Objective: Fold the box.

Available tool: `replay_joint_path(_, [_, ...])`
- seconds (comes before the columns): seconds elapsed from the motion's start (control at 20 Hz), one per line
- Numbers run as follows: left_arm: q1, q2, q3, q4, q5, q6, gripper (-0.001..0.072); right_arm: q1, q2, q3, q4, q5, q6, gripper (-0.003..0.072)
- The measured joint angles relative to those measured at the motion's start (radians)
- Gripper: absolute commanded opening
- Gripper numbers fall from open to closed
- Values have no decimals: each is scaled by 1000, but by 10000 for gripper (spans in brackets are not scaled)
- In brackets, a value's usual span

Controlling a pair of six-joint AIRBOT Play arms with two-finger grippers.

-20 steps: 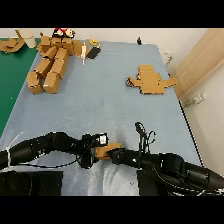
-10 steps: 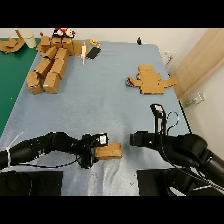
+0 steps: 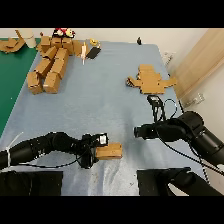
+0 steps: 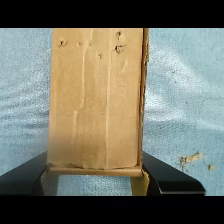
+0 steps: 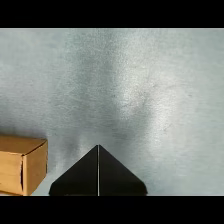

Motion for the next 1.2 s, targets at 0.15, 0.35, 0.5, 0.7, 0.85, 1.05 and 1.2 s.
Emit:
replay_joint_path(0.15, [0,0,0,0,19,0,514,-8,-27,12,30,-4,12,3])
replay_joint_path(0.35, [0,0,0,-8,37,-2,513,-11,-39,17,46,16,54,3])
replay_joint_path(0.5, [5,2,2,-18,43,-16,513,-11,-42,18,49,38,79,4])
replay_joint_path(0.7, [50,37,15,-21,42,-90,513,-11,-42,18,51,58,97,4])
replay_joint_path(0.85, [158,93,32,6,43,-203,513,-11,-42,18,50,68,101,3])
replay_joint_path(1.05, [402,180,46,148,37,-384,513,-11,-42,18,46,72,103,3])
replay_joint_path(1.2, [640,236,49,250,-3,-515,513,-11,-42,18,43,74,103,3])
